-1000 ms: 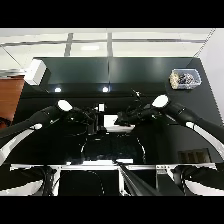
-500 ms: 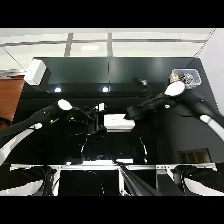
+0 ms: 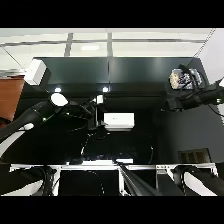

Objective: Fold the box and place the chain.

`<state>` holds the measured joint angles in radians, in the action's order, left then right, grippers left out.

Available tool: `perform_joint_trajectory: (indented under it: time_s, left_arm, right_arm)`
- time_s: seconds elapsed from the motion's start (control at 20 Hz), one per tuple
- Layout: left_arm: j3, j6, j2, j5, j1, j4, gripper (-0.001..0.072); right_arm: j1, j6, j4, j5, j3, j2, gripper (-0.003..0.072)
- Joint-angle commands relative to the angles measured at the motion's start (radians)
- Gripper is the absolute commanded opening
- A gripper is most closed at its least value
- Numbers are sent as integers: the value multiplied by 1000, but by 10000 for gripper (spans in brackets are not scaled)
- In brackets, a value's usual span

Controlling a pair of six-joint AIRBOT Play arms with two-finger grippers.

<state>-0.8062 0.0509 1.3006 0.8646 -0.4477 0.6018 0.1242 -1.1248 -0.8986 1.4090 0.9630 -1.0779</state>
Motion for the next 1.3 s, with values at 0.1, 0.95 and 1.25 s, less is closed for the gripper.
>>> perform_joint_trajectory:
  time_s: [0.1, 0.95, 1.25]
  left_arm:
    - [-116, -72, 25, -78, -92, -14, 716]
    - [-253, -237, 251, 87, -150, 67, 713]
    - [-253, -229, 252, 76, -168, 101, 714]
  right_arm:
    - [50, 0, -15, -32, 2, 15, 12]
    - [50, -4, -15, -52, 2, 15, 13]
    - [50, -9, -15, -52, 2, 15, 13]
